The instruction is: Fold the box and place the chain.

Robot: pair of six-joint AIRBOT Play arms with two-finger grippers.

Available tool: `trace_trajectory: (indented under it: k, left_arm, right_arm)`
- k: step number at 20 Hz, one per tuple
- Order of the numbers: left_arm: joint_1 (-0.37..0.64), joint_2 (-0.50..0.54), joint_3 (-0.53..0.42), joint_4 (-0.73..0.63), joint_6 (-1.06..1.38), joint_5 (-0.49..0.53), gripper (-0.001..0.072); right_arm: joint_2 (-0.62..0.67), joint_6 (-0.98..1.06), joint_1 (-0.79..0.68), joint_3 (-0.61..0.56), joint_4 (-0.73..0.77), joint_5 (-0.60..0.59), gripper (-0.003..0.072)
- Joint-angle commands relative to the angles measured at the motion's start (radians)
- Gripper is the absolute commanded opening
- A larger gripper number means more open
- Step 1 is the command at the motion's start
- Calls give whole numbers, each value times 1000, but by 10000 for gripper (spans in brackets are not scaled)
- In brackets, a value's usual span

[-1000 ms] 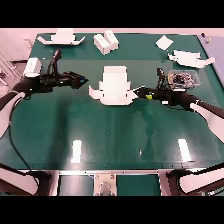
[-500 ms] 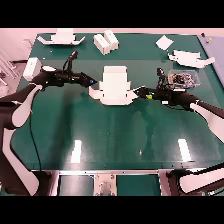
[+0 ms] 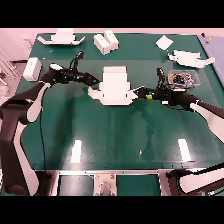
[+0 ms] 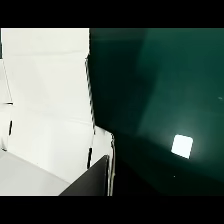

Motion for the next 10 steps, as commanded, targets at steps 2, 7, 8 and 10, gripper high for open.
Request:
trace_trajectory:
  k: [2, 7, 8, 10]
  left_arm:
    - [-17, -55, 57, 8, -30, -29, 476]
    - [-40, -58, 61, 6, -26, -20, 476]
    - [-46, -60, 61, 6, -26, -20, 476]
    - [-61, -64, 61, 4, -26, -18, 476]
  right_arm:
    - [0, 0, 1, 1, -1, 4, 15]
    - [0, -3, 1, 1, 0, 5, 16]
    - [0, -3, 2, 1, -1, 5, 15]
    - [0, -3, 1, 1, -1, 5, 16]
